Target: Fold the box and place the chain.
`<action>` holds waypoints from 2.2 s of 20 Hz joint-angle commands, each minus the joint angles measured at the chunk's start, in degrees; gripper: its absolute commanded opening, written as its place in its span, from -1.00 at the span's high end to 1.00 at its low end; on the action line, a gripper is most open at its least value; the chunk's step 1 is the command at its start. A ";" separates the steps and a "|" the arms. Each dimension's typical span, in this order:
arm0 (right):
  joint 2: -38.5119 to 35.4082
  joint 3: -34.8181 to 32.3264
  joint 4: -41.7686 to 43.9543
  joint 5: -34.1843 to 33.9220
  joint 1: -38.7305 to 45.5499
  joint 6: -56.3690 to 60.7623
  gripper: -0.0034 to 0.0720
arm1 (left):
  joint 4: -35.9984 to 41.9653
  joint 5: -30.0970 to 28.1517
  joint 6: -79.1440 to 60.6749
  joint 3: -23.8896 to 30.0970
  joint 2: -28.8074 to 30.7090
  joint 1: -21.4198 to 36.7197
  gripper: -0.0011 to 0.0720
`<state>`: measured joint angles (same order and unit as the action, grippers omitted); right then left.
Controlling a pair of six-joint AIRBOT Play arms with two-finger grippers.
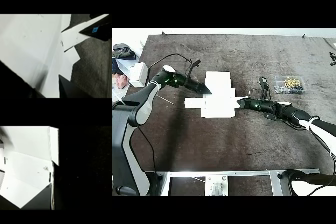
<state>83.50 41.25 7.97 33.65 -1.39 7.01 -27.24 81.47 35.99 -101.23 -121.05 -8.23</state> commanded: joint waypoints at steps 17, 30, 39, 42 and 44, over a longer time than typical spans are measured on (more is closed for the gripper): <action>-10.10 0.04 -8.15 1.11 8.20 -6.58 -0.08 | -0.85 1.51 -12.02 -0.31 -0.02 0.00 0.94; -13.14 0.00 -16.41 5.07 12.87 0.79 -0.08 | 2.47 2.10 -47.15 0.22 0.04 0.48 0.96; -13.09 0.00 -16.79 5.18 12.63 0.74 -0.08 | 9.51 -4.79 -57.55 6.43 0.74 1.66 0.96; -12.26 0.00 -17.29 5.20 12.24 0.52 -0.09 | 7.06 -7.17 -60.57 6.43 0.68 1.60 0.95; -11.08 0.00 -18.47 5.20 11.56 0.00 -0.09 | 6.60 -7.78 -61.18 6.43 0.68 1.62 0.95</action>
<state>71.42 41.25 -9.39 38.79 10.79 7.68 -19.40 75.66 -22.79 -95.00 -120.36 -6.68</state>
